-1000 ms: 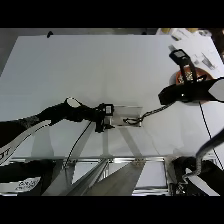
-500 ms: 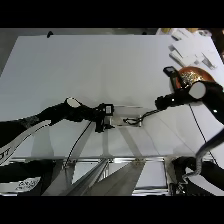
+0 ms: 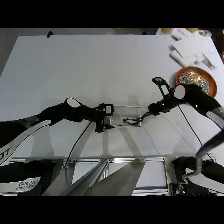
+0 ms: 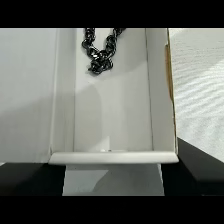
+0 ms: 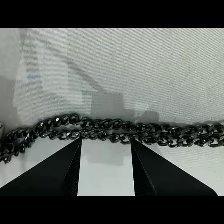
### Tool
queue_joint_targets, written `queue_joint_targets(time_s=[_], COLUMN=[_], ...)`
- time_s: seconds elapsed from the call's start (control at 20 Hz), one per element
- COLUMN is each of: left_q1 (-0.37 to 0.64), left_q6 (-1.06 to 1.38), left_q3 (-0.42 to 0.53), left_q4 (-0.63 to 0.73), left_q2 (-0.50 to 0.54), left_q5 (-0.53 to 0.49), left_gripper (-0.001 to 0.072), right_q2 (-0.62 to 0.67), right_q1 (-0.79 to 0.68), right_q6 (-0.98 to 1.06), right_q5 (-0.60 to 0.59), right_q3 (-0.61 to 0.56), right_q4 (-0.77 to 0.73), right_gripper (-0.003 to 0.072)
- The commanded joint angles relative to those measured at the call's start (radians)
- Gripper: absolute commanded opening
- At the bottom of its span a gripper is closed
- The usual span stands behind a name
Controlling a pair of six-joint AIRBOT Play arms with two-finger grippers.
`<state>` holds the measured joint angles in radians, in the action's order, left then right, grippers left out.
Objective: Fold the box and place the chain.
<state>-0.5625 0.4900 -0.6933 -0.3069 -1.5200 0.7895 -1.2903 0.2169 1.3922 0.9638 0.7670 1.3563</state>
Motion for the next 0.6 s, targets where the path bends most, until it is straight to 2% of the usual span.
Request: queue_joint_targets(time_s=[0.0, 0.25, 0.55], left_q1=[0.000, 0.000, 0.000], left_q6=[0.000, 0.000, 0.000], left_q3=[0.000, 0.000, 0.000], left_q4=[0.000, 0.000, 0.000], left_q2=[0.000, 0.001, 0.001], left_q5=[0.000, 0.000, 0.000], left_gripper=[0.0111, 0.0111, 0.0111], right_q2=[-0.009, -0.032, -0.054], right_q1=[0.001, 0.001, 0.001], right_q6=[0.007, 0.029, 0.052], right_q5=[-0.023, -0.061, -0.003], right_q3=[-0.001, 0.000, 0.000], right_q4=[0.005, 0.009, -0.003], right_gripper=[0.0342, 0.0342, 0.0340])
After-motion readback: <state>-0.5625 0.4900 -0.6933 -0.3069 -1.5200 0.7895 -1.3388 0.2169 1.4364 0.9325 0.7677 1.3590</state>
